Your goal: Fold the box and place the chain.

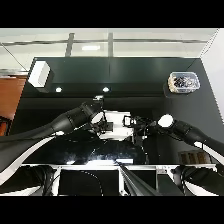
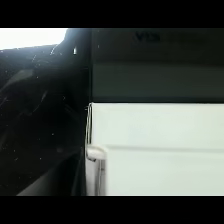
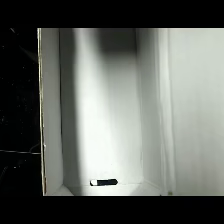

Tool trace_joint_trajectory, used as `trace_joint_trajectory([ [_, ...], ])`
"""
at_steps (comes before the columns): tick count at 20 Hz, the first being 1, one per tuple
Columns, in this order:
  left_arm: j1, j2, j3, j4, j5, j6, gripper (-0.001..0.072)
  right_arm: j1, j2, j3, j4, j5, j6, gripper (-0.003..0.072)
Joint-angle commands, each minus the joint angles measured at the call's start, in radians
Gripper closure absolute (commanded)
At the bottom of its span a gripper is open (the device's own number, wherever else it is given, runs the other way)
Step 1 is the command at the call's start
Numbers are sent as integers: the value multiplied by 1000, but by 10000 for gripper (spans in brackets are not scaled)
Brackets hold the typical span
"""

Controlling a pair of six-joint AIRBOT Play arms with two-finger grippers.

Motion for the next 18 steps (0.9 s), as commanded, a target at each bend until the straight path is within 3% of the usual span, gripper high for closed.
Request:
trace_joint_trajectory([
  [1,2,-10,0,-3,-4,1,463,0,1,0,0,0,0,374],
  [12,0,-21,0,-18,19,1,490,0,1,0,1,0,0,374],
  [16,0,-27,0,-22,19,2,683,0,1,0,1,0,0,375],
  [18,0,-27,0,-26,19,2,684,0,1,0,1,0,0,374],
])
